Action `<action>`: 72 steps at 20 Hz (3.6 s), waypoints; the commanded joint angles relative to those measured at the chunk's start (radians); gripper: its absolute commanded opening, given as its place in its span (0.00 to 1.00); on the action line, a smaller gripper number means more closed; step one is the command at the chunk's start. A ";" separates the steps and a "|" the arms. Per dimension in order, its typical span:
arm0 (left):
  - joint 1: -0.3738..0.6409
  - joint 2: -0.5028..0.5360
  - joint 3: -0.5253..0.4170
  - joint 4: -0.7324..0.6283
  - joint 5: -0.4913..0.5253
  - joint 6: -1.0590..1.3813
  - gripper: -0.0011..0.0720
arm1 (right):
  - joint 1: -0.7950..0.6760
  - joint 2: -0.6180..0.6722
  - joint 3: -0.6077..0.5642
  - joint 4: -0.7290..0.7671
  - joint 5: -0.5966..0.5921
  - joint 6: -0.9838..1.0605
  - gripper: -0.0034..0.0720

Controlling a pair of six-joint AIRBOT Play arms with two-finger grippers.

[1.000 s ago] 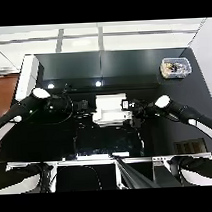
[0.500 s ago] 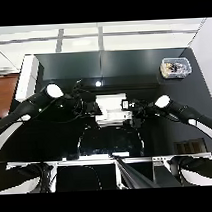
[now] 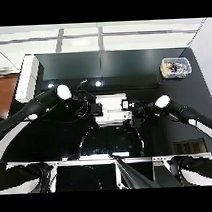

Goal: Fold the box and place the chain.

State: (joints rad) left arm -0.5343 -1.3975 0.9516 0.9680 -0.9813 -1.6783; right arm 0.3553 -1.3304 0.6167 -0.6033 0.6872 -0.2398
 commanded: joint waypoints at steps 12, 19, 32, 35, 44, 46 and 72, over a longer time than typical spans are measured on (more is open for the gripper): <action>-0.060 -0.084 0.102 0.175 -0.062 -0.177 0.53 | 0.000 0.000 -0.001 0.000 0.000 0.000 0.28; -0.097 -0.089 0.124 0.270 -0.122 -0.295 0.49 | 0.000 0.000 -0.001 0.000 0.000 0.000 0.28; -0.231 -0.211 0.315 0.532 -0.260 -0.561 0.49 | 0.000 0.000 -0.001 0.000 0.000 0.000 0.28; -0.237 -0.217 0.315 0.538 -0.261 -0.611 0.49 | 0.000 0.000 -0.001 0.000 0.000 0.000 0.28; -0.241 -0.248 0.315 0.496 -0.251 -0.660 0.49 | 0.000 0.000 -0.001 0.000 0.000 0.000 0.28; -0.240 -0.249 0.315 0.497 -0.250 -0.660 0.49 | 0.000 0.000 -0.001 0.000 0.000 0.000 0.28; -0.232 -0.251 0.332 0.520 -0.250 -0.679 0.05 | 0.000 0.000 -0.001 0.000 0.001 0.000 0.28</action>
State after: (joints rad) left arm -0.7673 -1.6474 1.2827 1.4834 -1.2297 -2.3558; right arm 0.3553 -1.3304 0.6163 -0.6033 0.6876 -0.2398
